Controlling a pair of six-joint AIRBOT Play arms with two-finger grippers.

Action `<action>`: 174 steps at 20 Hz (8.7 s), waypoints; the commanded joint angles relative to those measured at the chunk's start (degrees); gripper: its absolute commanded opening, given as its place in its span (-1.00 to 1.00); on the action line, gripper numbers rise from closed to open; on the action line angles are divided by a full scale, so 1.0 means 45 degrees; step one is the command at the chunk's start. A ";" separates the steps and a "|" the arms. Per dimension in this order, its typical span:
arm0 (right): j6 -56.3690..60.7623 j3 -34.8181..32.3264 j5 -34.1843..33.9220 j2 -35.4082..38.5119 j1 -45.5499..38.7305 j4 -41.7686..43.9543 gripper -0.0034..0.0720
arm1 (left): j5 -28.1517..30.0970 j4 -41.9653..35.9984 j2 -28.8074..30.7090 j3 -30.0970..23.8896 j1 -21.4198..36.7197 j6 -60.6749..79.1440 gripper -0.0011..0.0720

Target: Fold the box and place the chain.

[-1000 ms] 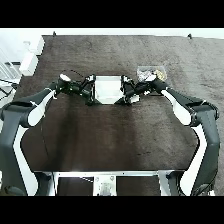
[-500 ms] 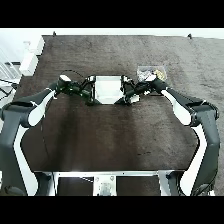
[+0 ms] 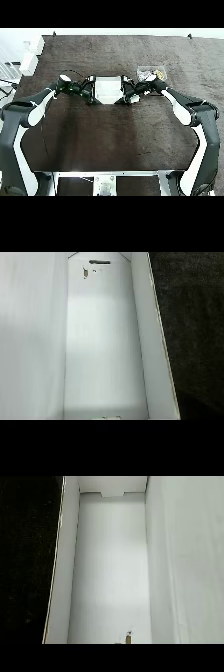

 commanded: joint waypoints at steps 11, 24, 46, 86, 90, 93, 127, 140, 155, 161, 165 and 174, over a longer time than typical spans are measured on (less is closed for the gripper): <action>-0.0010 -0.0005 0.0010 -0.0005 0.0015 0.0000 0.30 | -0.0126 0.0078 -0.0010 0.0005 0.0015 -0.0029 0.11; -0.0015 0.0005 -0.0010 0.0005 0.0005 0.0005 0.76 | -0.0136 0.0078 -0.0005 0.0005 0.0015 -0.0029 0.11; 0.2103 0.0044 0.3789 0.2914 -0.2200 0.1443 -0.86 | -0.0160 0.0083 -0.0010 0.0005 0.0015 -0.0034 0.11; 0.5887 0.0049 -0.4405 0.1705 0.0311 0.2671 -0.89 | -0.0165 0.0078 -0.0010 0.0005 0.0015 -0.0029 0.11; 0.5474 0.0039 -0.3740 0.3206 0.0267 0.2268 -0.90 | -0.0151 0.0078 -0.0010 0.0005 0.0015 -0.0029 0.11; 0.5702 -0.0500 -0.3604 0.4867 0.0228 0.0311 -0.90 | -0.0151 0.0078 -0.0010 0.0005 0.0015 -0.0029 0.11; 0.1681 -0.4182 -0.4201 0.4619 0.0534 -0.1627 -0.01 | -0.0131 0.0068 -0.0010 0.0005 0.0015 -0.0029 0.11; 0.1632 -0.4182 -0.5595 0.4279 0.1345 -0.0971 -0.16 | -0.0126 -0.0024 -0.0010 0.0005 0.0015 -0.0029 0.11; 0.1015 -0.4187 -0.5858 0.4245 0.1336 -0.0466 0.57 | -0.0131 -0.0024 -0.0010 0.0005 0.0015 -0.0029 0.11; 0.2594 -0.4187 -0.5853 0.4357 0.1326 -0.2288 -0.70 | -0.0141 -0.0053 -0.0010 0.0005 0.0015 -0.0029 0.11; 0.3512 -0.4197 -0.5309 0.4881 0.1015 -0.3109 -0.88 | -0.0141 -0.0087 -0.0010 0.0005 0.0015 -0.0029 0.11; 0.9049 -0.4201 -0.3842 0.7344 -0.0913 -0.3342 -0.88 | -0.0141 -0.0097 -0.0010 0.0005 0.0015 -0.0029 0.11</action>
